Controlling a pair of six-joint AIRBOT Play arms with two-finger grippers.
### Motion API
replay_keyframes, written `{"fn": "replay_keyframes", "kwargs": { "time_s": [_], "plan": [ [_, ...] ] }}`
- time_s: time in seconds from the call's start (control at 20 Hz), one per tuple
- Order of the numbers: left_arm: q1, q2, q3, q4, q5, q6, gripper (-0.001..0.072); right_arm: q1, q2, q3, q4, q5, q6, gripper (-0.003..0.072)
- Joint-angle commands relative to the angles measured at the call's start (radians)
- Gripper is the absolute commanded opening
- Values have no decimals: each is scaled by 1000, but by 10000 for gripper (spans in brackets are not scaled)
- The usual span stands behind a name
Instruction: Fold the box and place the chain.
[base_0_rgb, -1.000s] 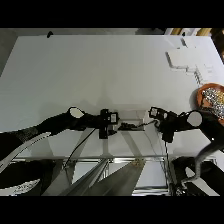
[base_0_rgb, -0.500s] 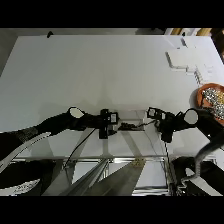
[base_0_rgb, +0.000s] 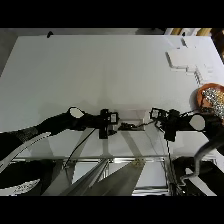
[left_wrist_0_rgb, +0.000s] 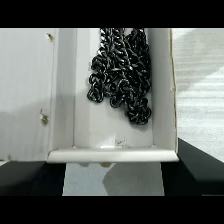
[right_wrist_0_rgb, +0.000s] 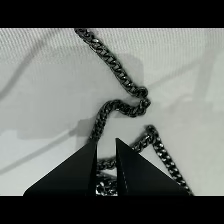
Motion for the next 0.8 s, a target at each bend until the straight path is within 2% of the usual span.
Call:
{"fn": "replay_keyframes", "kwargs": {
  "time_s": [0.0, 0.35, 0.75],
  "plan": [
    [0, 1, 0, 0, 0, 0, 205, 0, 6, 0, -22, -9, 3, 138],
    [0, 1, 0, 0, 0, 0, 205, 0, -97, 0, 4, -27, -2, 138],
    [0, 1, 0, 0, 0, 0, 205, 0, -124, 0, 35, -38, -2, 137]
  ]
}}
